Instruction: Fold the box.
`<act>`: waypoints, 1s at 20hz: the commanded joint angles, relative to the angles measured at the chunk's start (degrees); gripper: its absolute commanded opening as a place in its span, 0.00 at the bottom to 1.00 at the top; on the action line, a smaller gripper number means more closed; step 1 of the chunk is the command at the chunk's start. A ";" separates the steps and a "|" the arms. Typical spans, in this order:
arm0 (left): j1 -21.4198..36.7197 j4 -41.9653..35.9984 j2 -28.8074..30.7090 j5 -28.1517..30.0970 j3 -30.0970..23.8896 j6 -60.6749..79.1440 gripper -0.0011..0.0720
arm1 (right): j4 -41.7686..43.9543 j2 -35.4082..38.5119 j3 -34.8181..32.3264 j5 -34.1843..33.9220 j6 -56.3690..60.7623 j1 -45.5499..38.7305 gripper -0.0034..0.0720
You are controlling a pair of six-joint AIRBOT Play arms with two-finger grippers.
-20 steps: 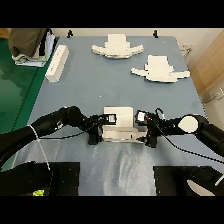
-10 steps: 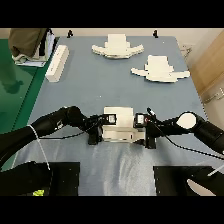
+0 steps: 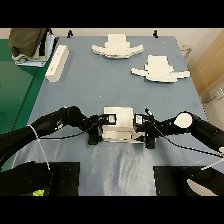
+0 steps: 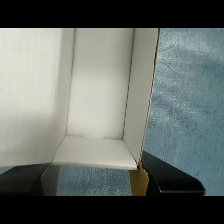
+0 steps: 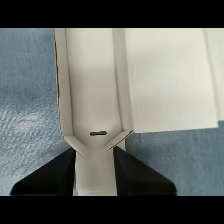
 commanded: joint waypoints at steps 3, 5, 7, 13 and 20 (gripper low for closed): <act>0.02 0.00 0.00 0.04 -0.02 -0.02 0.65 | 2.54 -0.39 0.04 -0.87 -3.39 0.70 0.40; 0.02 0.00 0.00 0.07 -0.02 -0.02 0.65 | 3.43 -0.50 0.04 -2.75 -6.25 1.42 0.40; 0.02 0.00 0.00 0.04 -0.02 -0.02 0.65 | 4.70 -0.50 0.04 -4.31 -9.70 1.44 0.40; 0.02 0.00 0.00 0.04 -0.02 -0.02 0.65 | 5.95 -0.72 -0.02 -4.42 -10.47 2.43 0.27; 0.02 0.00 0.00 0.07 -0.02 -0.02 0.65 | 11.43 -4.87 -0.02 -4.57 -10.51 3.10 0.90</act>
